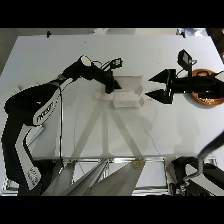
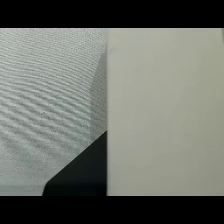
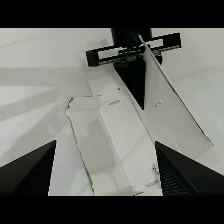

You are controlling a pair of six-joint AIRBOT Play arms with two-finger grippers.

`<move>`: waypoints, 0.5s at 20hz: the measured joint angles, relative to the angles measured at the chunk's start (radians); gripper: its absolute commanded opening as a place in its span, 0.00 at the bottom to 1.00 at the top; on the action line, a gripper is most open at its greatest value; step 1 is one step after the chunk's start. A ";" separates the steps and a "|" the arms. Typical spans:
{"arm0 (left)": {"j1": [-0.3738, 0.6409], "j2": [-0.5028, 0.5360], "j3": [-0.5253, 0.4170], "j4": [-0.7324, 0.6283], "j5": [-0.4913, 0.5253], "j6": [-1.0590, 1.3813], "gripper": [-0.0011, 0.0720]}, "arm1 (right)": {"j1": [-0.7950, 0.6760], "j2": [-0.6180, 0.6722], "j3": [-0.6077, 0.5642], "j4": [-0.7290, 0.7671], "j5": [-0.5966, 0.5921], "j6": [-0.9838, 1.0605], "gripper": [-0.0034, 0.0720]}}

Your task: Fold the box and place the chain.

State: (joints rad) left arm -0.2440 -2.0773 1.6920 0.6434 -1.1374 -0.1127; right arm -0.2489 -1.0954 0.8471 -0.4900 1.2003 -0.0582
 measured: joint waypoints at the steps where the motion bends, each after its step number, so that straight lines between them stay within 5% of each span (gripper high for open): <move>1: 0.000 0.000 0.000 0.000 0.000 0.000 0.03 | 0.007 0.019 0.000 -0.018 -0.002 0.000 0.96; 10: 0.000 0.000 0.000 0.000 0.000 0.000 0.03 | 0.034 0.343 -0.008 -0.127 0.011 0.138 0.96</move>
State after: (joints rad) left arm -0.2440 -2.0773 1.6920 0.6434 -1.1374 -0.1127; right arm -0.2150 -0.7528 0.8391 -0.6167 1.2114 0.0799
